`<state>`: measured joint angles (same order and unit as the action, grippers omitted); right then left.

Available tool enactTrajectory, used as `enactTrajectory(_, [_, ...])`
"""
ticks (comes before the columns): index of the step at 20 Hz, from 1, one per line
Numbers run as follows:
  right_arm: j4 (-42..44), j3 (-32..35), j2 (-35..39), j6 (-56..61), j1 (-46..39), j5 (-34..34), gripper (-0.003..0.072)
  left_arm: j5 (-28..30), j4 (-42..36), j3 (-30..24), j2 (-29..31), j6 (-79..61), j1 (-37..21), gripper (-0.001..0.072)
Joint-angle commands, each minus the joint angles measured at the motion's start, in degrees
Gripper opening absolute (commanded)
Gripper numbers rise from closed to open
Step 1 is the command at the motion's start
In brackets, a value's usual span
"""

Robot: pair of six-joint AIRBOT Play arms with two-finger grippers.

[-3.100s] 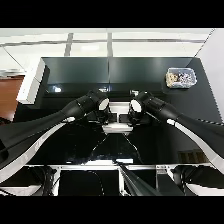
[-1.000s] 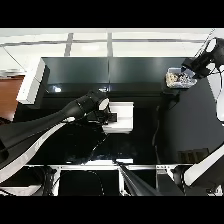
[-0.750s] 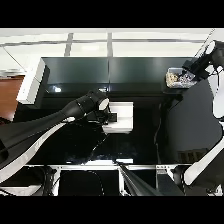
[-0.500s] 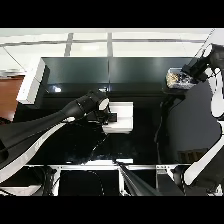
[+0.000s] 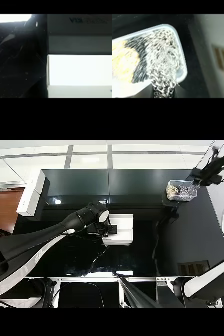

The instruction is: Fold the box and place the chain.

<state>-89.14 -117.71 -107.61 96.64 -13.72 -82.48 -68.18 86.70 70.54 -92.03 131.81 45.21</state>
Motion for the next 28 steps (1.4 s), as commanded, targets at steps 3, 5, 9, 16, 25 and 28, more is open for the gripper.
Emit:
enactTrajectory(3, [6.3,0.4,16.0,-6.2,0.8,-3.2,0.0012,0.0,-0.2,0.0,0.0,0.0,0.0,0.0025])
enactTrajectory(5, [10.8,0.4,21.1,-7.6,0.5,-3.5,0.0012,0.0,-0.2,0.0,0.0,0.0,0.0,0.0026])
enactTrajectory(9, [21.4,0.4,30.0,-8.0,0.6,-6.6,0.0012,0.0,-0.2,0.0,0.0,0.0,0.0,0.0026])
enactTrajectory(16, [26.6,16.7,47.0,-10.4,9.3,-12.8,0.0012,0.0,-0.2,0.0,0.0,0.0,0.0,0.0026])
enactTrajectory(25, [38.1,41.6,51.7,-10.4,30.4,-5.8,0.0012,0.2,-0.2,0.0,0.0,0.0,0.0,0.0026])
enactTrajectory(28, [38.0,50.4,50.6,-8.3,36.0,8.5,0.0012,0.2,-0.2,0.0,0.0,0.0,0.0,0.0025])
